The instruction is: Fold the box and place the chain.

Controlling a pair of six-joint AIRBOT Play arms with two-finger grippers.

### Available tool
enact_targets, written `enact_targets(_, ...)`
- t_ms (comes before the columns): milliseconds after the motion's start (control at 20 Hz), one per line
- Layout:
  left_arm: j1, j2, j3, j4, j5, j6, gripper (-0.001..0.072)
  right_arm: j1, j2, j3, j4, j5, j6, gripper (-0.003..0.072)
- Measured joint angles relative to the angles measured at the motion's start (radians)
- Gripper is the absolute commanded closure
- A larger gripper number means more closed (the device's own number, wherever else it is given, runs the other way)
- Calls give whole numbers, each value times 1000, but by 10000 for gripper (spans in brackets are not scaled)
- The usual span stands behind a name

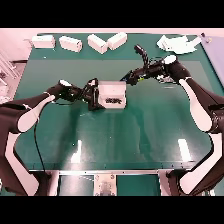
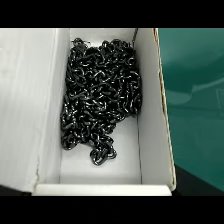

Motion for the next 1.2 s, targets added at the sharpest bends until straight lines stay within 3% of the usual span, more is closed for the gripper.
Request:
enact_targets(200,0,0,0,0,0,0,75,26,-2,60,-46,143,2,675)
enact_targets(450,0,0,0,0,0,0,75,68,39,82,-164,220,3,675)
enact_targets(750,0,0,0,0,0,0,75,100,72,47,-256,179,-17,677)
enact_targets(950,0,0,0,0,0,0,75,124,139,-56,-317,100,-27,676)
enact_targets(1000,0,0,0,0,0,0,75,128,158,-84,-324,72,-33,617)
enact_targets(1050,0,0,0,0,0,0,75,132,174,-106,-328,46,-42,407)
enact_targets(1100,0,0,0,0,0,0,75,133,185,-121,-328,20,-51,317)
enact_targets(1200,0,0,0,0,0,0,74,137,197,-143,-310,-16,-72,294)
